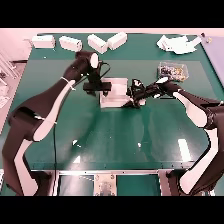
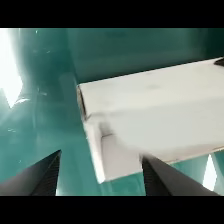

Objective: Fold the box and place the chain.

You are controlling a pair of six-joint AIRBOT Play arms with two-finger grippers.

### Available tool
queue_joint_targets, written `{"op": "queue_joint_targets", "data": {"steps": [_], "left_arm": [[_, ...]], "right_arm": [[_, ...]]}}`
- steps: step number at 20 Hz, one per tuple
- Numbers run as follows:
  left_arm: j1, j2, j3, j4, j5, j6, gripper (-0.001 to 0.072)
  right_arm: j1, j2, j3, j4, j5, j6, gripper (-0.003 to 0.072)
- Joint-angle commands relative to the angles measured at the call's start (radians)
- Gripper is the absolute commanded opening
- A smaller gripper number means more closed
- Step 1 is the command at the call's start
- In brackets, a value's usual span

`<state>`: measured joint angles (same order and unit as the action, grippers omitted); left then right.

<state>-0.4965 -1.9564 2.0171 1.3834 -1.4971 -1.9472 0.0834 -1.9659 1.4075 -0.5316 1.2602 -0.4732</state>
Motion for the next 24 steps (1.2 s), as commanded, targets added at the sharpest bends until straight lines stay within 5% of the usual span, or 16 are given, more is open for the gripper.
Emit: {"op": "queue_joint_targets", "data": {"steps": [1,6,10,15,17,19,24], "left_arm": [[0.032,0.082,-0.015,0.051,-0.025,0.066,0.0558],[0.109,0.182,-0.05,0.032,0.004,0.266,0.0557],[0.235,0.194,-0.175,-0.19,0.066,0.447,0.0556],[0.293,0.194,-0.303,-0.244,0.201,0.718,0.0557],[0.293,0.194,-0.377,-0.42,0.246,1.116,0.0559],[0.293,0.194,-0.463,-0.495,0.266,1.419,0.072],[0.293,0.191,-0.639,-0.653,0.43,1.897,0.072]], "right_arm": [[0.0,0.0,0.0,0.0,0.001,0.001,0.0335],[0.0,0.0,0.0,0.0,0.001,0.001,0.0335],[0.0,0.0,0.0,0.0,0.001,0.001,0.0335],[0.0,0.0,0.0,0.0,0.001,0.001,0.0335],[0.0,0.0,0.0,0.0,0.001,0.001,0.0335],[0.0,0.0,0.0,0.0,0.001,0.001,0.0335],[0.0,0.0,0.0,0.0,0.001,0.001,0.0335]]}}
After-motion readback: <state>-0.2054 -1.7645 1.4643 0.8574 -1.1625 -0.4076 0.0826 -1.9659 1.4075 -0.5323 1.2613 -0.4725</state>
